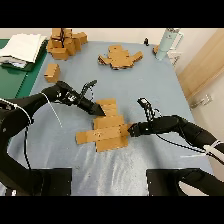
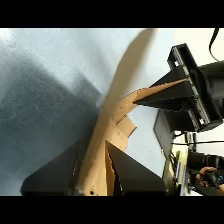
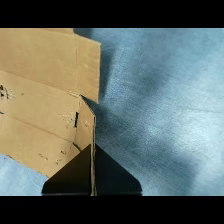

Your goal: Fold the box.

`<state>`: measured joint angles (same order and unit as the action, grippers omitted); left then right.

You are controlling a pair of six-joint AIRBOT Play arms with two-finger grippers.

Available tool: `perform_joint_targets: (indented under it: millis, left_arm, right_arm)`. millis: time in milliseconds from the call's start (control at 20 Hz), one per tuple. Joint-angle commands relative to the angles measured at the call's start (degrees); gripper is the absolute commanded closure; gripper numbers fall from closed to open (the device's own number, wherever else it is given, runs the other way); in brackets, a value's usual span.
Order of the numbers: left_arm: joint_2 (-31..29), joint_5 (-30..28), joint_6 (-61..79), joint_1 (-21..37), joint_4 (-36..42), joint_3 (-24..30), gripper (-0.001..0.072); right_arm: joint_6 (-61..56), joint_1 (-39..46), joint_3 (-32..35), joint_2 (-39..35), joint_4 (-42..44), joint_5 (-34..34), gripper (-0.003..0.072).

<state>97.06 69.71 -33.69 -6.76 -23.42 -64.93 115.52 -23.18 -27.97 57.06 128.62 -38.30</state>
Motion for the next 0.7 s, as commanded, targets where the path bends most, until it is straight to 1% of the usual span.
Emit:
perform_joint_targets:
  millis: [0,150,400,650]
  left_arm:
    - [0.02,-0.35,0.31,0.07,-2.36,-2.75,0.0483]
    - [0.04,-0.11,0.28,-0.07,-2.47,-3.80,0.0483]
    - [0.09,2.86,0.04,-0.07,-5.77,-3.80,0.0483]
    - [0.09,2.89,0.07,-0.39,-6.40,-3.80,0.0485]
  right_arm:
    - [-0.04,-0.04,0.00,0.02,-0.04,-0.07,0.0680]
    - [-0.04,-0.04,0.00,0.02,-0.26,-0.04,0.0680]
    - [-0.04,-0.04,0.00,0.02,-1.49,-0.07,0.0680]
    - [-0.02,-0.04,0.00,0.02,-1.79,-0.07,0.0680]
